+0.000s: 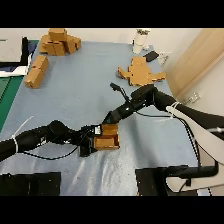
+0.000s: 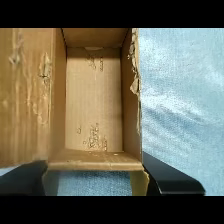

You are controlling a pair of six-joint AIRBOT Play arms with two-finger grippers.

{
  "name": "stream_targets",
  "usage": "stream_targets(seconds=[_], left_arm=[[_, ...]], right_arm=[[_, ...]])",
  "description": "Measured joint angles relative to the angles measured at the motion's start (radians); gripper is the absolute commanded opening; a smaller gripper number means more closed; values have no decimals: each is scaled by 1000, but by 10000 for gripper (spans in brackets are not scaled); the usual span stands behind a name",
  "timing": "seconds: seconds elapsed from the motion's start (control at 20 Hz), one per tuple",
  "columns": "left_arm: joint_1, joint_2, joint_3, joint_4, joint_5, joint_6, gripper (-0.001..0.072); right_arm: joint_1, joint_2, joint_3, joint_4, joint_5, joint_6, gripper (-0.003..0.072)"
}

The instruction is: Fold the box.

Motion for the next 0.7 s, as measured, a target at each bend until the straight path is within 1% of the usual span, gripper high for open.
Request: stream_targets(seconds=[0.05, 0.1, 0.25, 0.4, 0.6, 0.7], left_arm=[[0, 0, 0, 0, 0, 0, 403], [0, 0, 0, 0, 0, 0, 402], [0, 0, 0, 0, 0, 0, 402], [0, 0, 0, 0, 0, 0, 402], [0, 0, 0, 0, 0, 0, 403], [0, 0, 0, 0, 0, 0, 402]], right_arm=[[36, 46, -24, -28, 29, -21, 3], [75, 99, -56, -66, 83, -36, 3], [201, 265, -161, -211, 285, -48, 3], [330, 409, -265, -414, 490, -2, 3], [491, 550, -373, -687, 676, 106, 3], [571, 616, -418, -811, 727, 157, 6]])
